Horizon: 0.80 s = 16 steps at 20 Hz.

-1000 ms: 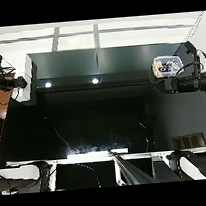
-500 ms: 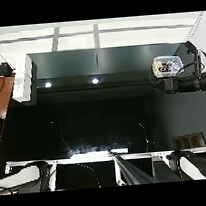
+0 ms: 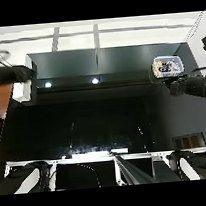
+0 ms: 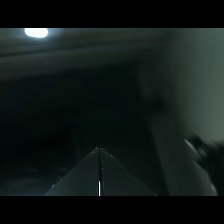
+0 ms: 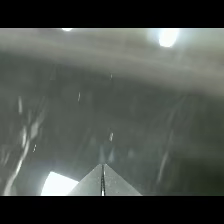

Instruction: Fold the box and place the chain.

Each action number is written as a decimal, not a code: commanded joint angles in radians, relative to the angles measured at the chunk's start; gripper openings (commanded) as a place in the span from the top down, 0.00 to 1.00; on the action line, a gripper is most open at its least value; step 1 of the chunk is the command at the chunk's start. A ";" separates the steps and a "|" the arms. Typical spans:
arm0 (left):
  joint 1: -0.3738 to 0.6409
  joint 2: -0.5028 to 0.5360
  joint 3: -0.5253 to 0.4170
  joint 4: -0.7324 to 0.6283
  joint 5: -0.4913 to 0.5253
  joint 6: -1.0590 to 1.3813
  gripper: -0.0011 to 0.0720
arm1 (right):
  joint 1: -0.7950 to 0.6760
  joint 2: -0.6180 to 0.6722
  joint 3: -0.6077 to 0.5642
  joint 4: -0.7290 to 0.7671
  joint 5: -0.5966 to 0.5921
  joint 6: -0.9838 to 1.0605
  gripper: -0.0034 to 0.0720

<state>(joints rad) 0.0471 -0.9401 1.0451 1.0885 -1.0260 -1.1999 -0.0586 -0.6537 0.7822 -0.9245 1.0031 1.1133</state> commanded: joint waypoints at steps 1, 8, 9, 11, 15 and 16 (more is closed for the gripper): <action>-0.172 0.156 -0.247 -0.023 0.153 -0.011 0.95 | 0.056 0.077 -0.156 -0.042 -0.218 0.005 0.95; -0.177 0.203 -0.420 -0.024 0.226 -0.034 0.95 | 0.043 0.077 -0.311 -0.060 -0.331 0.007 0.95; -0.177 0.203 -0.420 -0.024 0.236 -0.034 0.95 | 0.043 0.077 -0.311 -0.060 -0.331 0.007 0.95; -0.177 0.203 -0.420 -0.023 0.237 -0.034 0.95 | 0.043 0.077 -0.311 -0.060 -0.331 0.007 0.95; -0.177 0.202 -0.420 -0.024 0.239 -0.035 0.95 | 0.043 0.077 -0.311 -0.060 -0.331 0.007 0.95; -0.177 0.202 -0.420 -0.024 0.239 -0.035 0.95 | 0.043 0.077 -0.311 -0.060 -0.331 0.007 0.95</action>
